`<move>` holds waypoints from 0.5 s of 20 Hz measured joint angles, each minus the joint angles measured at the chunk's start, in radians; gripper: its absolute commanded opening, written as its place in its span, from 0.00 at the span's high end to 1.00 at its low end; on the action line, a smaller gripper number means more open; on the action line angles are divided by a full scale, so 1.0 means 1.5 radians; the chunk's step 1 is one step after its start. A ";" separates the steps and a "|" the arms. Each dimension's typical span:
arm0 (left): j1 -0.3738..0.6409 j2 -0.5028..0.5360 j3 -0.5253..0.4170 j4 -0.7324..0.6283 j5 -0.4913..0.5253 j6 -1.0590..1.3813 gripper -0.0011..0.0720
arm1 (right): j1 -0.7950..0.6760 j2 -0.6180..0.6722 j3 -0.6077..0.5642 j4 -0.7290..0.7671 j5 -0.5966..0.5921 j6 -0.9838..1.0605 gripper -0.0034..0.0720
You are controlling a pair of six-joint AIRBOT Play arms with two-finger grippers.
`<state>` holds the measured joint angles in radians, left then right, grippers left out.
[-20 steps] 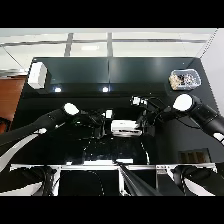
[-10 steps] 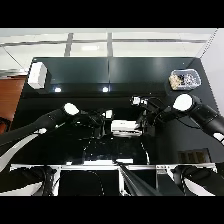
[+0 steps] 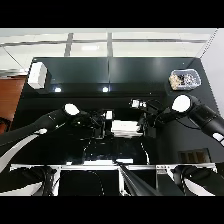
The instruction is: Fold the box and place the chain.
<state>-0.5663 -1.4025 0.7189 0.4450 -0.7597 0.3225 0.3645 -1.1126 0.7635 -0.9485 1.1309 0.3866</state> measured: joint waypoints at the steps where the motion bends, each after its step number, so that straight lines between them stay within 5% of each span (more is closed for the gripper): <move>1: 0.000 0.000 0.000 0.000 0.000 0.000 0.47 | 0.000 0.000 -0.001 -0.001 -0.001 0.000 0.53; 10: 0.000 0.000 0.000 -0.001 0.004 -0.002 0.47 | -0.024 0.034 0.014 0.002 -0.005 0.080 0.54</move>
<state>-0.5659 -1.4021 0.7189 0.4435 -0.7536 0.3195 0.3286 -1.0618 0.7849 -0.9451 1.1236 0.5064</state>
